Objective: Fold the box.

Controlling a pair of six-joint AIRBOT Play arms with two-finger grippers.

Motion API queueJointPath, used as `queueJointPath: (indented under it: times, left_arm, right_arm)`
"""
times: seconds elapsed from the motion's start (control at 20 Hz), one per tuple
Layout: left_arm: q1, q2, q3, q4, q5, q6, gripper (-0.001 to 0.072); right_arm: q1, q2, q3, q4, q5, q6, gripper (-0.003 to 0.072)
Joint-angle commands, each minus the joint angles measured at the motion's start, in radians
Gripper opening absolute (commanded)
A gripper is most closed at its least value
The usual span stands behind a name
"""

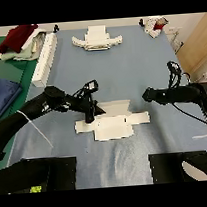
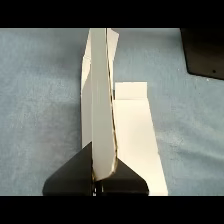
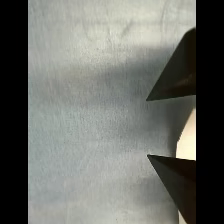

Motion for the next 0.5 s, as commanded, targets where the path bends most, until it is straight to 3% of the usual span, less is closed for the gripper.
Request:
queueJointPath:
  times: [0.0, 0.45]
  left_arm:
    - [0.058, -0.009, 0.006, -0.009, -0.055, -0.010, 0.0012]
    - [-0.038, -0.088, 0.005, -0.034, -0.082, -0.006, 0.0013]
  right_arm:
    - [0.000, -0.005, 0.001, 0.000, 0.005, 0.000, 0.0527]
    - [0.000, -0.050, 0.001, 0.036, 0.006, 0.000, 0.0528]
